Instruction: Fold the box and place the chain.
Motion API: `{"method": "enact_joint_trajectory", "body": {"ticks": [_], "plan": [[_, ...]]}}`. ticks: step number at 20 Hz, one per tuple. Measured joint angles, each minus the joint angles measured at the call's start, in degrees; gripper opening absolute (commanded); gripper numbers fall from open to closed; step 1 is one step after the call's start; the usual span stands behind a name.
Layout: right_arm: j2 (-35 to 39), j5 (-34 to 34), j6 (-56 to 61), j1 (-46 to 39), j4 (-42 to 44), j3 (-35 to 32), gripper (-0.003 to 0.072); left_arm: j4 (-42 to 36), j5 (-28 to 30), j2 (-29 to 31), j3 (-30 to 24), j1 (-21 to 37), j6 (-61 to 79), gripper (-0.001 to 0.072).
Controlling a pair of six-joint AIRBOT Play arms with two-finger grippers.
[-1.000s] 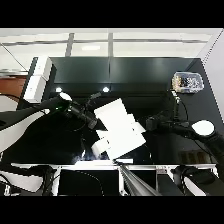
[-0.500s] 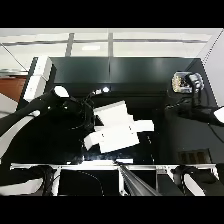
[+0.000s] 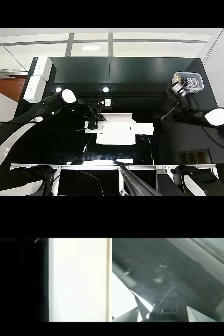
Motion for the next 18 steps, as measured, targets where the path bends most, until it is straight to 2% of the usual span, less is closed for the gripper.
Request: {"method": "enact_joint_trajectory", "body": {"ticks": [7,14,18], "plan": [[-0.2,-0.9,-15.3,9.1,2.8,-4.1,0.0706,-0.9,-1.7,-2.9,0.1,-0.2,0.5,0.0031],[-3.0,-0.9,-21.0,18.1,5.4,-8.5,0.0705,-1.0,-3.2,-3.5,0.2,-0.2,-1.5,0.0031],[-4.4,-0.9,-22.8,20.0,5.4,-9.2,0.0705,-0.8,-3.3,-3.5,0.2,-0.3,-1.7,0.0031]]}}
